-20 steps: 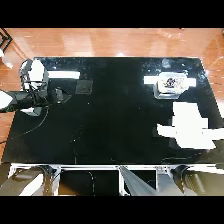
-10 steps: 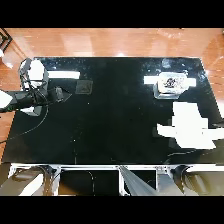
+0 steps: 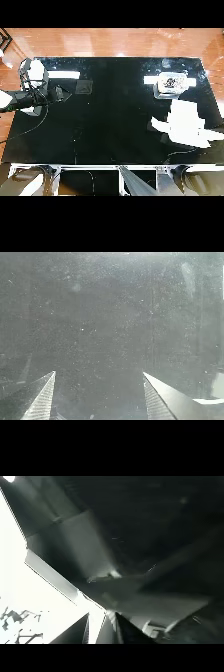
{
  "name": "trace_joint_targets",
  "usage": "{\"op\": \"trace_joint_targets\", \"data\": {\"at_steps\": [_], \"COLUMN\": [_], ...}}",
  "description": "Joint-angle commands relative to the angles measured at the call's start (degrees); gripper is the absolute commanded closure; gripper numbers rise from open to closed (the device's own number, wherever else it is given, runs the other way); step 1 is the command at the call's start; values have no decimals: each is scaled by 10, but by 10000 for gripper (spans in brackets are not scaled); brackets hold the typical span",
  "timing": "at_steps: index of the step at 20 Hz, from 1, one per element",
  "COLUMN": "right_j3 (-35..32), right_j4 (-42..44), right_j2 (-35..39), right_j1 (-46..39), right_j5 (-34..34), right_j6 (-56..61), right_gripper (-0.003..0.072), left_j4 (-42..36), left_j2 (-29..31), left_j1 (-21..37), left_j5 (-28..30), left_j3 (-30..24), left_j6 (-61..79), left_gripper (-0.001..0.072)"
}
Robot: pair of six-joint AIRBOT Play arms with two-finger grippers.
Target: Fold the box and place the chain.
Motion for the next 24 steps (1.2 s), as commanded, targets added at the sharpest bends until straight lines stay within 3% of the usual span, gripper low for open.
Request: {"op": "trace_joint_targets", "data": {"at_steps": [1,4,9,16,19,21,24], "right_j3": [-3,-3,-43,-148,-213,-271,-366], "right_j4": [36,38,61,117,121,158,289], "right_j2": [7,23,71,187,241,285,367], "right_j1": [6,21,60,165,235,295,417], "right_j5": [20,21,0,-35,-49,-86,-217], "right_j6": [-23,-37,-56,-58,-36,-26,-26], "right_gripper": [620,665,666,666,666,666,666], "left_j4": [-8,-27,-42,-43,-88,-89,-99], "left_j2": [0,0,0,-2,-16,-32,-53], "left_j1": [0,0,0,0,-2,-16,-49], "left_j5": [1,0,5,15,6,-3,-10], "left_j3": [0,0,0,0,0,0,-1], "left_j6": [0,0,0,2,-6,5,19], "left_gripper": [81,81,84,98,98,98,93]}}
